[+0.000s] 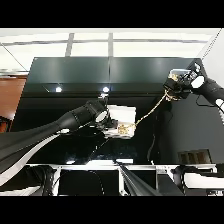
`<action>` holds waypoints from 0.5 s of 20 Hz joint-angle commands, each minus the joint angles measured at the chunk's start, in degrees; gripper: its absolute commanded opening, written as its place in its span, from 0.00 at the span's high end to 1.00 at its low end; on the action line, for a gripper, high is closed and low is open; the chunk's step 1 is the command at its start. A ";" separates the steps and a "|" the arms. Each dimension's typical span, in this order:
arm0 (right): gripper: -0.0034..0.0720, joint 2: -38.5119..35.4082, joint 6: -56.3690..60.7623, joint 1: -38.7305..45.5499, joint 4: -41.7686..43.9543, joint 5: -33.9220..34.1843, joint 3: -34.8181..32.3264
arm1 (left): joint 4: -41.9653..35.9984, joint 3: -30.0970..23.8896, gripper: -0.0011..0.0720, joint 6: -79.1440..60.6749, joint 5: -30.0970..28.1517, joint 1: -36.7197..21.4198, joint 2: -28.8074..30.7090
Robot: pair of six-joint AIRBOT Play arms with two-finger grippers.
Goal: Fold the box and place the chain.
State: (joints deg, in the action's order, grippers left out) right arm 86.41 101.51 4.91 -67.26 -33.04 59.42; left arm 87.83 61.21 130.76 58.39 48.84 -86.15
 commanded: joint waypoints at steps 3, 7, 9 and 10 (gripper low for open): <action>0.62 1.81 1.66 0.17 1.22 1.55 1.53 | -0.04 -0.02 0.94 -0.04 -0.33 -0.04 0.00; 0.93 0.39 -0.28 1.44 0.09 -11.06 5.86 | -0.04 -0.02 0.94 -0.04 -0.33 -0.04 0.00; 0.93 -3.43 -9.77 1.68 -0.09 -16.83 8.94 | -0.04 -0.02 0.94 -0.04 -0.31 -0.04 0.00; 0.93 -6.29 -12.33 1.68 -0.09 -18.91 10.19 | -0.04 -0.02 0.94 -0.04 -0.31 -0.04 0.00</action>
State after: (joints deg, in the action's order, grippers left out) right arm 84.51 97.56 6.22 -67.24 -43.55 66.15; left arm 87.81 61.21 130.74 58.06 48.82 -86.15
